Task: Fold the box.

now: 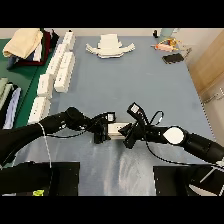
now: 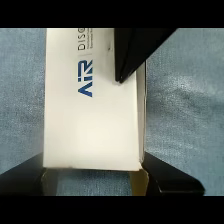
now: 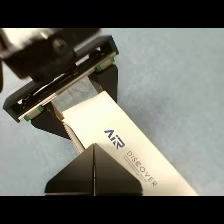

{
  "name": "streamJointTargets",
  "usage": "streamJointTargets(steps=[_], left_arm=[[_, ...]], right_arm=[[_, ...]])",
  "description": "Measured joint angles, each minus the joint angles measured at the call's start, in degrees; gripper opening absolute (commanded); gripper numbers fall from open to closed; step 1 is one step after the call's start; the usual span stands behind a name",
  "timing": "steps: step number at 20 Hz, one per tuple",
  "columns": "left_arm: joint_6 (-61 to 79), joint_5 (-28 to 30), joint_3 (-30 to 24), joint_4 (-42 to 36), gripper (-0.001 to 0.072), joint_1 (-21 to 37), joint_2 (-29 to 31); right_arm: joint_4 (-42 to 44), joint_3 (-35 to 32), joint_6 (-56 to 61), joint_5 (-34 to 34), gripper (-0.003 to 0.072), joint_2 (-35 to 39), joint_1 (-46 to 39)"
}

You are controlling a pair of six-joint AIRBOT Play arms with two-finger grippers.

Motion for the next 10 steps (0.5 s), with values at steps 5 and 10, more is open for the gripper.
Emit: streamJointTargets(steps=[5,10], left_arm=[[0.0,0.0,0.0,0.0,0.0502,0.0,0.0],[0.0,0.0,0.0,0.0,0.0502,0.0,0.0]], right_arm=[[9.8,-3.3,-5.0,-3.1,0.0003,-0.6,0.0],[12.2,-4.5,-6.3,-3.8,0.0003,-2.6,0.0]])
